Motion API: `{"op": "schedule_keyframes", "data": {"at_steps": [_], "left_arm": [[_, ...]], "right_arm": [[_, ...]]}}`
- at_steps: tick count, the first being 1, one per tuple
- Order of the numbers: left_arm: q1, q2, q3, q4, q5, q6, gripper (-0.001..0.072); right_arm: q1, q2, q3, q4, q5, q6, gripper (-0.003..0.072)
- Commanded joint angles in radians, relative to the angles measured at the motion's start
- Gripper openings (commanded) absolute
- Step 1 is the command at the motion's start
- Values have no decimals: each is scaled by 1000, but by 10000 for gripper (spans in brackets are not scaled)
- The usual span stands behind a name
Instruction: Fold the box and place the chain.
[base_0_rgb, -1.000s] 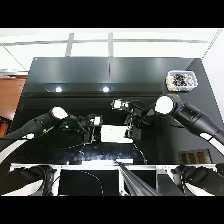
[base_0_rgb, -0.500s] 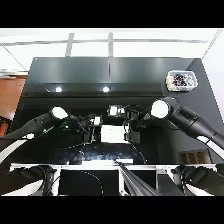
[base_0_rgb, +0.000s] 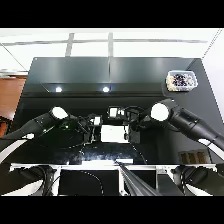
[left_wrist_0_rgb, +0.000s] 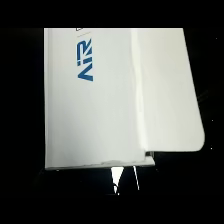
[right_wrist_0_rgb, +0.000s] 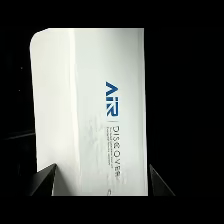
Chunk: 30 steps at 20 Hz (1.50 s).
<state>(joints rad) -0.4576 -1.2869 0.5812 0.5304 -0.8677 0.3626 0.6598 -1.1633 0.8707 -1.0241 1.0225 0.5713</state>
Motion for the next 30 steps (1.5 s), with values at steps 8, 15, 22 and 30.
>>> {"op": "schedule_keyframes", "data": {"at_steps": [8,15,22,30], "left_arm": [[0,-1,0,1,-1,0,398],[0,-1,0,1,-1,0,398],[0,-1,0,2,-1,0,398],[-1,-1,0,4,-5,0,398]], "right_arm": [[-142,122,-185,340,-118,-45,706],[-63,115,-195,289,-144,-287,705],[-51,108,-195,237,-130,-319,705],[-51,77,-195,237,-130,-317,705]]}}
